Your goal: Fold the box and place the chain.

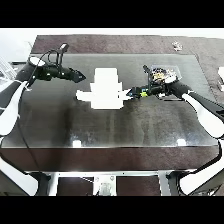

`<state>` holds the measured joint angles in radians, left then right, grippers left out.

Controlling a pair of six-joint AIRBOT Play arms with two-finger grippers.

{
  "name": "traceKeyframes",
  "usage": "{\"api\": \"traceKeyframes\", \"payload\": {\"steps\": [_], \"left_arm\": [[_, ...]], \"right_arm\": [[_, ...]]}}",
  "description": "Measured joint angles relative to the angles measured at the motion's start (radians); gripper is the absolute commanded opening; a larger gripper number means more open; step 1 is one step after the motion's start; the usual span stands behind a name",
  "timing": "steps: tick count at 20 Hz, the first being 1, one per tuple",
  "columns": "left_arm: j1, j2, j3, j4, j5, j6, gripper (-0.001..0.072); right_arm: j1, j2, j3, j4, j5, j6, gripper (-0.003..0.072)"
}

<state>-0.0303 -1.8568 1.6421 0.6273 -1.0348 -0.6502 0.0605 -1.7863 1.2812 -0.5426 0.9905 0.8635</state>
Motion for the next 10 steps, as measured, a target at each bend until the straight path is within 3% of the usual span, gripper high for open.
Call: {"api": "traceKeyframes", "payload": {"steps": [5,10], "left_arm": [[0.000,-0.136,0.158,0.028,-0.118,-0.098,0.0499],[-0.006,-0.194,0.209,0.043,-0.132,-0.140,0.0499]], "right_arm": [[0.000,0.000,0.000,0.000,0.000,0.000,0.0005],[0.000,0.000,0.000,0.000,0.000,0.000,0.0005]]}}
